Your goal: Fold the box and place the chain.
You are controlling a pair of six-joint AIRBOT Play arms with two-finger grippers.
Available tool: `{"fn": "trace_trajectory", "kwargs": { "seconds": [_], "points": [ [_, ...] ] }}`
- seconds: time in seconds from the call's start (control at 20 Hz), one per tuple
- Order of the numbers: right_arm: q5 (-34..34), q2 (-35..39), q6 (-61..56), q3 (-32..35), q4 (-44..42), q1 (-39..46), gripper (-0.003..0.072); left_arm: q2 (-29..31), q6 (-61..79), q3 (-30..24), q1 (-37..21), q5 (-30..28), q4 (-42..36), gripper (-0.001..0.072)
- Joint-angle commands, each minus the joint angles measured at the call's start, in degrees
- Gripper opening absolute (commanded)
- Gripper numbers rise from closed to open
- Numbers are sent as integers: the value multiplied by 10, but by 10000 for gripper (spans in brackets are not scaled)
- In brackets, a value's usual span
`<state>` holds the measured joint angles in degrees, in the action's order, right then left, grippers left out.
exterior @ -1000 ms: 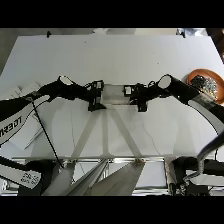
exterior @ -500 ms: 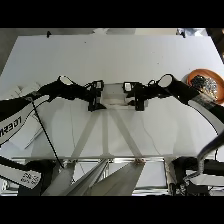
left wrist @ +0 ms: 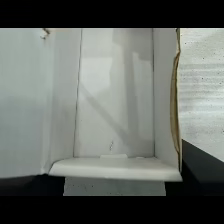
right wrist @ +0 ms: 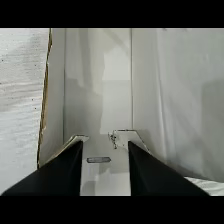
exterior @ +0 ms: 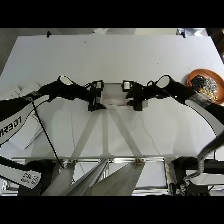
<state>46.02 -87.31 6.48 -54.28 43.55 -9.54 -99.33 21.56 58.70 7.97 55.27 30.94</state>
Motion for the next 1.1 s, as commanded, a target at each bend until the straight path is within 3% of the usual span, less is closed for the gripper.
{"fn": "trace_trajectory", "kwargs": {
  "seconds": [0.0, 0.4, 0.65, 0.8, 1.05],
  "points": [
    [0, -3, -24, 0, -4, -5, 177, 0, 0, 0, 0, 0, 0, 143],
    [3, 42, -80, 0, -24, -5, 43, 0, 0, 0, 0, 0, 0, 143],
    [6, 108, -162, 0, 3, 9, 42, 0, 0, 0, 0, 0, 0, 143],
    [16, 152, -221, 0, 73, 35, 10, 0, 0, 0, 0, 0, 0, 143],
    [39, 190, -420, 0, 269, 113, 10, 0, 0, 0, 0, 0, 0, 143]
  ]
}}
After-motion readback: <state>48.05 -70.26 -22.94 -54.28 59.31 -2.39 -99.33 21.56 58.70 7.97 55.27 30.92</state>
